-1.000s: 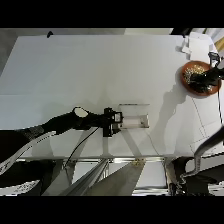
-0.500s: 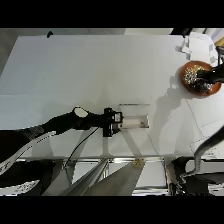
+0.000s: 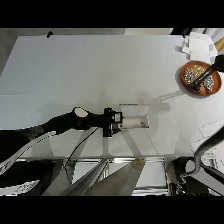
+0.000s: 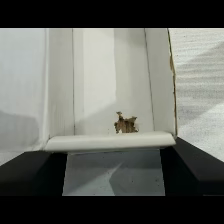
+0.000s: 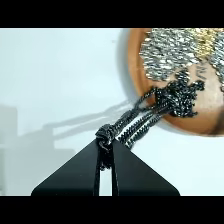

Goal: Fold the box and place the chain.

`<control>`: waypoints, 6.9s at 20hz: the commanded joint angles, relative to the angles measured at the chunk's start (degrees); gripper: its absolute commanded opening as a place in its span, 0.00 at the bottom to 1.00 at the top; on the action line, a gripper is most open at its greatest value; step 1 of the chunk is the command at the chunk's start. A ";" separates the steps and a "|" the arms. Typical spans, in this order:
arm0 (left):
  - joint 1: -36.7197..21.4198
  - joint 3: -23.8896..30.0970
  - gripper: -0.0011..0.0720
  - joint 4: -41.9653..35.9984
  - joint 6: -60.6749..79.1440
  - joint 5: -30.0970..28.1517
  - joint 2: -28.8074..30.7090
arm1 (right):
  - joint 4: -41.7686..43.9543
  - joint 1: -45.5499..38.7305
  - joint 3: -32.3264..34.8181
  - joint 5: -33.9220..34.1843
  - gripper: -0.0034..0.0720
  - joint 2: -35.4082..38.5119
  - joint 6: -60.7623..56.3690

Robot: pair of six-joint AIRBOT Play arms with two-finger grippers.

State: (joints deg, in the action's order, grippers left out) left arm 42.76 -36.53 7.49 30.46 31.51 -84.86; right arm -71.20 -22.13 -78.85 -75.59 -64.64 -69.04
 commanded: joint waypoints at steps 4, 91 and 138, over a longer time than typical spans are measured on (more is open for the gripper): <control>0.02 -0.02 0.45 0.02 0.02 0.00 0.04 | 10.64 0.04 -0.07 -7.89 0.07 11.91 2.73; 0.02 -0.02 0.45 0.02 0.00 0.00 0.04 | 9.88 19.34 43.60 14.36 0.19 14.75 44.17; 0.02 -0.02 0.45 0.02 0.00 0.00 0.04 | 10.34 30.93 52.39 21.27 0.07 28.81 36.98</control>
State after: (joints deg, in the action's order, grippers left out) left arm 42.76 -36.53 7.49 30.46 31.51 -84.86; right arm -63.31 8.73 -26.39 -49.54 -42.72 -31.33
